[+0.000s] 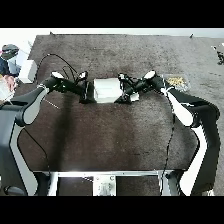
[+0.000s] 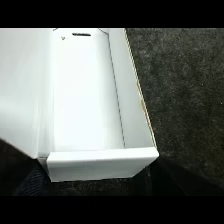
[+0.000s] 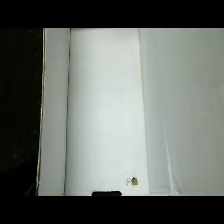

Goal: Fold the box and place the chain.

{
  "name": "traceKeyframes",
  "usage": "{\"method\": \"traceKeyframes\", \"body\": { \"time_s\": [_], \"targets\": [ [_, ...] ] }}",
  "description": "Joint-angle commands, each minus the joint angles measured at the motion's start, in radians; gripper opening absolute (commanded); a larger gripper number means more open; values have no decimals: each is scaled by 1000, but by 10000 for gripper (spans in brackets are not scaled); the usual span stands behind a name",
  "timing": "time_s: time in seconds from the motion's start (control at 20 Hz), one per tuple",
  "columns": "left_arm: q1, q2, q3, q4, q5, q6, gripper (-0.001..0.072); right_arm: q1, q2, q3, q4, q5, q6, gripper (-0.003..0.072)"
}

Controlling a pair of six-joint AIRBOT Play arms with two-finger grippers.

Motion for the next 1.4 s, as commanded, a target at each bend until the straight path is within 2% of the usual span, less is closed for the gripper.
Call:
{"method": "traceKeyframes", "body": {
  "time_s": [0.0,0.45,0.95,1.35],
  "targets": [
    [-3,-11,0,-24,33,5,720,1,0,0,1,0,1,491],
    [-3,-49,0,-102,35,45,720,1,0,0,1,0,1,491],
    [-3,-48,0,-97,-3,56,720,1,0,0,1,0,1,491],
    [-3,-45,5,-69,7,-7,720,1,0,0,1,0,1,491]
  ]
}}
